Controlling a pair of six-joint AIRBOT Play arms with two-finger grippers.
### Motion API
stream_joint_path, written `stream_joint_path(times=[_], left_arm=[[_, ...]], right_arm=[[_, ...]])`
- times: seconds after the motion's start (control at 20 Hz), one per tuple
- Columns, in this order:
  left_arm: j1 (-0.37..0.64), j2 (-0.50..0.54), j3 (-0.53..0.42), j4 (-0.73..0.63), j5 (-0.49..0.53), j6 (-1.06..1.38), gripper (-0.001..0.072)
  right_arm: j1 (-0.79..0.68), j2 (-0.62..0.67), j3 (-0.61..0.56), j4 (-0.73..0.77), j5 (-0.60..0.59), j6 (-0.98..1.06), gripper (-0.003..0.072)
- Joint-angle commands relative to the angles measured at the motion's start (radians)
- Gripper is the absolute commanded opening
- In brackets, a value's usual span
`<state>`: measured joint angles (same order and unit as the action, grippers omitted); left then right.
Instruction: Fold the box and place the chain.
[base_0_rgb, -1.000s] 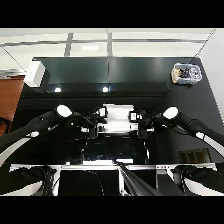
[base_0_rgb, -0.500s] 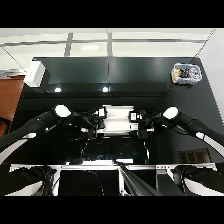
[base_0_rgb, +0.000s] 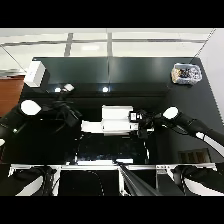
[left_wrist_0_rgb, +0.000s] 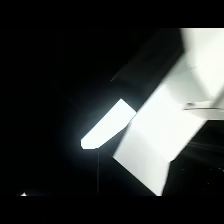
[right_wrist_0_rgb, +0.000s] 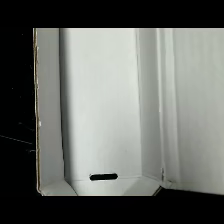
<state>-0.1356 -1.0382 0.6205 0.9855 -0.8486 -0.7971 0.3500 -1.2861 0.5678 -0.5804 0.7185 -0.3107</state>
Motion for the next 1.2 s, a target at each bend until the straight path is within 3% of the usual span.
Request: stream_joint_path(times=[0.0,0.1,0.2,0.4,0.6,0.75,1.05,1.1,1.15], left_arm=[[0.214,-0.047,-0.014,0.061,-0.152,-0.49,0.0032],[0.323,-0.153,-0.014,-0.119,-0.34,-0.433,0.0032],[0.36,-0.272,-0.015,-0.245,-0.444,-0.281,0.003],[0.257,-0.397,-0.014,-0.285,-0.357,-0.285,0.0029],[0.086,-0.407,-0.005,-0.452,-0.274,-0.193,0.003],[-0.023,-0.409,0.022,-0.459,-0.272,-0.174,0.003],[-0.051,-0.419,0.074,-0.445,-0.29,-0.169,0.0037],[-0.051,-0.419,0.089,-0.444,-0.317,-0.167,0.0128],[-0.05,-0.419,0.105,-0.443,-0.34,-0.167,0.0366]], right_arm=[[0.001,-0.001,0.0,0.0,0.0,0.0,0.0168],[0.001,-0.001,0.0,0.0,0.0,0.0,0.0167],[0.001,-0.001,0.0,0.0,0.0,0.0,0.0168],[0.001,-0.001,0.0,0.0,0.0,0.0,0.0167],[0.001,-0.001,0.0,0.0,0.0,0.0,0.0167],[0.001,-0.001,0.0,0.0,0.0,0.0,0.0167],[0.001,-0.001,0.0,0.0,0.0,0.0,0.0167],[0.001,-0.001,0.0,0.0,0.0,0.0,0.0168],[0.001,-0.001,0.0,0.0,0.0,0.0,0.0168]])
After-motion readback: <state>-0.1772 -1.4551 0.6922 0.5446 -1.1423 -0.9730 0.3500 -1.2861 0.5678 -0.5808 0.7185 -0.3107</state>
